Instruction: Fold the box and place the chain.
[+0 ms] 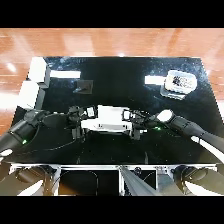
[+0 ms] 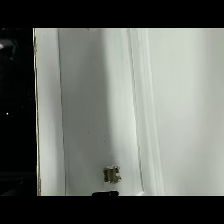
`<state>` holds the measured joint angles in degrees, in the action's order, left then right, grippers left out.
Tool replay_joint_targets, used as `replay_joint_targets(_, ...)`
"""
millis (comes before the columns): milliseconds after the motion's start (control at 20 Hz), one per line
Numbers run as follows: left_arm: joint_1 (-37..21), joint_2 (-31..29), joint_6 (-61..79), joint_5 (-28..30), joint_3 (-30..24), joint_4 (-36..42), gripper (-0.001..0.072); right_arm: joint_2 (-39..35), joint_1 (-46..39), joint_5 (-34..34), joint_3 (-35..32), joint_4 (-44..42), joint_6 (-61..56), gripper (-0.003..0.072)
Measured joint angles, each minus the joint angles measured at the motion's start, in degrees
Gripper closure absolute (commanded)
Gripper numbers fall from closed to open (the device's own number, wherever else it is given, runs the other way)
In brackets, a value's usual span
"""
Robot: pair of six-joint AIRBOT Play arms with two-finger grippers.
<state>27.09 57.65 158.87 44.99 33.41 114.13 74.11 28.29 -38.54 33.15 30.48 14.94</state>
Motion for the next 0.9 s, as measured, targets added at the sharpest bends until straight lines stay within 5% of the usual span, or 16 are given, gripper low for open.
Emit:
replay_joint_targets(700, 3.23, 7.76, 7.67, -7.87, 0.00, 5.03, 0.0114, 0.00, 0.00, 0.20, 0.00, 0.00, -0.15, 0.0044)
replay_joint_targets(750, 3.67, 7.78, 7.67, -8.20, 0.00, 5.07, 0.0129, 0.00, 0.00, 0.22, 0.00, 0.00, -0.15, 0.0044)
replay_joint_targets(900, 4.63, 7.82, 7.76, -9.70, 0.00, 5.25, 0.0332, 0.00, 0.00, 0.24, 0.00, 0.02, -0.15, 0.0045)
